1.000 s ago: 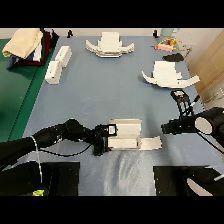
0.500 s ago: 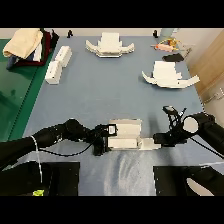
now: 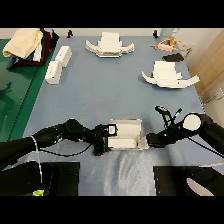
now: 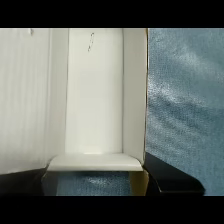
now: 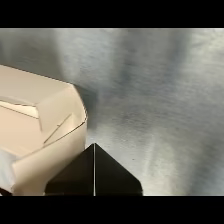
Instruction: Fold the box.
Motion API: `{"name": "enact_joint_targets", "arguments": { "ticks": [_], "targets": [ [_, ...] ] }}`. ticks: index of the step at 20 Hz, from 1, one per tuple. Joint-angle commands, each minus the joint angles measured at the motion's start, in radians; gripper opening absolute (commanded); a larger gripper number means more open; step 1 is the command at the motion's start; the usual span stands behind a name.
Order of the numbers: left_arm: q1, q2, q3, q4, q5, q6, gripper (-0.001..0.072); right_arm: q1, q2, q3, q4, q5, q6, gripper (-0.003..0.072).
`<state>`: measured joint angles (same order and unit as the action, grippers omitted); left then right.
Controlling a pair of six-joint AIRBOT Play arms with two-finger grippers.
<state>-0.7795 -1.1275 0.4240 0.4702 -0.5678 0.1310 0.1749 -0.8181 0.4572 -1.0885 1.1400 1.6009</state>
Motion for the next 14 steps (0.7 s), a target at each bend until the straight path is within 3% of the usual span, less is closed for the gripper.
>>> {"name": "enact_joint_targets", "arguments": {
  "ticks": [1,2,7,8,9,14],
  "targets": [
    [0.0,0.001,0.001,0.0,0.0,0.0,0.0461,0.0,0.023,0.033,0.034,-0.001,-0.031,0.0071],
    [0.0,0.001,0.001,0.0,0.0,0.0,0.0462,0.0,0.029,0.046,0.029,0.001,-0.031,0.021],
    [0.0,0.001,0.001,0.0,0.0,0.0,0.0461,0.0,0.036,0.055,0.084,0.015,-0.035,0.0264],
    [0.0,0.001,0.001,0.0,0.0,0.0,0.0462,0.0,0.034,0.055,0.103,0.015,-0.043,0.0403],
    [0.0,0.001,0.001,0.0,0.0,0.0,0.0461,0.0,0.033,0.055,0.116,0.015,-0.043,0.046],
    [0.0,0.001,0.001,0.0,0.0,0.0,0.0462,0.068,-0.011,0.054,0.117,-0.009,-0.04,0.0446]
  ]
}}
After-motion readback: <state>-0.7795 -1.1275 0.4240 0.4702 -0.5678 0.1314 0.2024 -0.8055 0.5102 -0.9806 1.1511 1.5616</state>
